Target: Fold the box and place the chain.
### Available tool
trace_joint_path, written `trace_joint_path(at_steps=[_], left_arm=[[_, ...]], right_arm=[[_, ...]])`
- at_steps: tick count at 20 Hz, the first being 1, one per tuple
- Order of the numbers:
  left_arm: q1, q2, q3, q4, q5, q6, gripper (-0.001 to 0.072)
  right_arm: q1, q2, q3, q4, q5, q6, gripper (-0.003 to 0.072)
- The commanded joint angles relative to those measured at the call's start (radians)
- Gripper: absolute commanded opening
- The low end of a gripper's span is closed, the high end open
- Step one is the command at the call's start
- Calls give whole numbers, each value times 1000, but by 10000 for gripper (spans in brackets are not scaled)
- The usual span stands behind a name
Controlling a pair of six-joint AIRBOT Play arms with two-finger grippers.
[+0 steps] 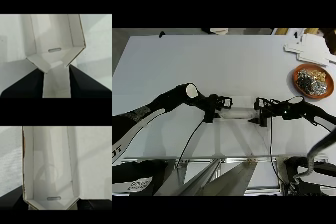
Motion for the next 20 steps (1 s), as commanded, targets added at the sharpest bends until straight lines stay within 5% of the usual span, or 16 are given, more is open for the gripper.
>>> trace_joint_path(at_steps=[1,2,16,19,20], left_arm=[[-11,-1,0,-43,0,0,243],[-13,-1,0,-55,1,0,174],[-50,-27,0,-167,95,0,132],[-53,-30,0,-170,85,0,202],[-53,-30,0,-171,85,0,293]], right_arm=[[0,0,0,0,0,0,399],[0,0,0,0,0,0,399],[0,0,0,0,0,0,399],[0,0,0,0,0,-1,399],[0,0,0,0,0,-1,399]])
